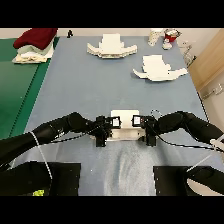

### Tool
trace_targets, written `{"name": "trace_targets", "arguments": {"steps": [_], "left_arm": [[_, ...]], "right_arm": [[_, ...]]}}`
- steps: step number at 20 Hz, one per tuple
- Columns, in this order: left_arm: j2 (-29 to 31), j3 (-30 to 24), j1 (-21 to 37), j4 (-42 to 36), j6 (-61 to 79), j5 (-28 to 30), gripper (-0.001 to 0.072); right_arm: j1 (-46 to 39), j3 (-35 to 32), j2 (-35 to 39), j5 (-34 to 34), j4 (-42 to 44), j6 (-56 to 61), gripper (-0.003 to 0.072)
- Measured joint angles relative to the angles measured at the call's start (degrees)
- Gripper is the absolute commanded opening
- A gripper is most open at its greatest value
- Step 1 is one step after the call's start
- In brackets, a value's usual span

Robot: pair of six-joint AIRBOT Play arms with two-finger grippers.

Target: Fold the box.

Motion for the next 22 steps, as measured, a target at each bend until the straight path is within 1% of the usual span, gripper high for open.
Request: {"name": "trace_targets", "arguments": {"steps": [4,5,6,7,8,14,15,16,17,18,22], "left_arm": [[-0.3,0.0,0.0,-1.9,0.9,0.8,0.0107],[-0.4,0.0,0.0,-2.4,1.1,0.9,0.0119],[-0.5,0.0,0.0,-2.8,1.2,1.0,0.0233],[-0.7,0.0,0.0,-3.1,1.3,1.0,0.043],[-1.0,0.0,0.0,-3.3,1.3,1.0,0.0488],[-1.8,0.0,0.0,-3.9,1.3,0.9,0.0484],[-1.8,0.0,0.0,-3.9,1.3,0.9,0.0345],[-1.8,0.0,0.0,-3.9,1.1,0.9,0.016],[-1.7,0.0,0.0,-3.8,0.7,1.0,0.0038],[-1.5,0.0,0.0,-3.7,0.0,0.9,0.0016],[0.9,0.0,0.0,1.0,-7.7,0.2,0.0016]], "right_arm": [[0.0,0.0,0.0,0.0,0.0,0.0,0.049],[0.0,0.0,0.0,0.0,0.0,0.0,0.049],[0.0,0.0,0.0,0.0,0.0,0.0,0.0491],[0.0,0.0,0.0,0.0,0.0,0.0,0.0491],[0.0,0.0,0.0,0.0,0.0,0.0,0.049],[0.0,0.0,0.0,0.0,0.0,0.0,0.049],[0.0,0.0,0.0,0.0,0.0,0.0,0.049],[0.0,0.0,0.0,0.0,0.0,0.0,0.0491],[0.0,0.0,0.0,0.0,0.0,0.0,0.0491],[0.0,0.0,0.0,0.0,0.0,0.0,0.0491],[0.0,0.0,0.0,0.0,0.0,0.0,0.049]]}}
